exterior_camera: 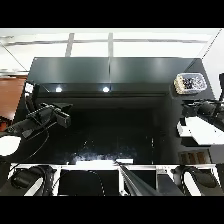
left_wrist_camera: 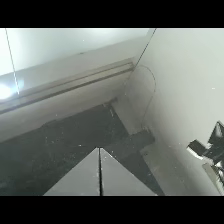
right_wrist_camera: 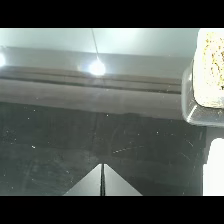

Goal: Fold the box and place the chain.

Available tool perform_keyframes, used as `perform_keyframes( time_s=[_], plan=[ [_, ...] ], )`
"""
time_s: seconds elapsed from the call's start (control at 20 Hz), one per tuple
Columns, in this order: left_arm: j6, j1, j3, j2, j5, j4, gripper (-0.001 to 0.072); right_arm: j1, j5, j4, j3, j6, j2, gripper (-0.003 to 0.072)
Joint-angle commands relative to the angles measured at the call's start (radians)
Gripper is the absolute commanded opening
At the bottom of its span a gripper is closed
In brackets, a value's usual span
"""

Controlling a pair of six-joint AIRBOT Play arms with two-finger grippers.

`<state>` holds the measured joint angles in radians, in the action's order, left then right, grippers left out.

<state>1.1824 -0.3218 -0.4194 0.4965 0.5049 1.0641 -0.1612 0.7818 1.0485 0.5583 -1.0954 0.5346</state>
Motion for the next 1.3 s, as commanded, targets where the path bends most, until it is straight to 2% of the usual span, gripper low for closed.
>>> perform_keyframes(
  time_s=[0.0, 0.65, 0.8, 0.9, 1.05, 1.1, 1.15, 1.2, 1.25],
  plan=[
    [0.000, 0.000, 0.000, -0.001, 0.000, 0.000, 0.0029, 0.001, 0.000, 0.000, -0.001, 0.000, -0.001, 0.0017],
    [0.000, 0.000, 0.000, -0.001, -0.010, 0.000, 0.0028, 0.001, -0.002, 0.002, -0.001, 0.002, -0.001, 0.0017],
    [0.000, 0.000, 0.000, -0.001, -0.078, -0.006, 0.0029, 0.001, -0.012, -0.042, -0.001, 0.004, -0.001, 0.0017],
    [0.000, -0.001, 0.000, 0.009, -0.161, -0.007, 0.0029, 0.001, -0.078, -0.061, -0.001, 0.001, -0.001, 0.0017],
    [0.001, -0.001, 0.000, 0.050, -0.249, -0.012, 0.0031, 0.001, -0.198, -0.195, -0.001, 0.001, 0.006, 0.0017],
    [0.000, 0.000, -0.001, 0.074, -0.268, -0.036, 0.0068, 0.001, -0.264, -0.179, -0.001, 0.004, 0.021, 0.0021],
    [-0.001, 0.000, -0.003, 0.095, -0.272, -0.035, 0.0309, -0.005, -0.326, -0.123, -0.001, -0.006, 0.047, 0.0147],
    [0.000, 0.000, -0.005, 0.114, -0.273, -0.026, 0.0720, -0.032, -0.356, -0.054, 0.003, -0.048, 0.085, 0.0326],
    [0.000, 0.004, -0.012, 0.129, -0.258, -0.026, 0.0714, -0.074, -0.353, 0.013, 0.011, -0.092, 0.129, 0.0668]
  ],
)
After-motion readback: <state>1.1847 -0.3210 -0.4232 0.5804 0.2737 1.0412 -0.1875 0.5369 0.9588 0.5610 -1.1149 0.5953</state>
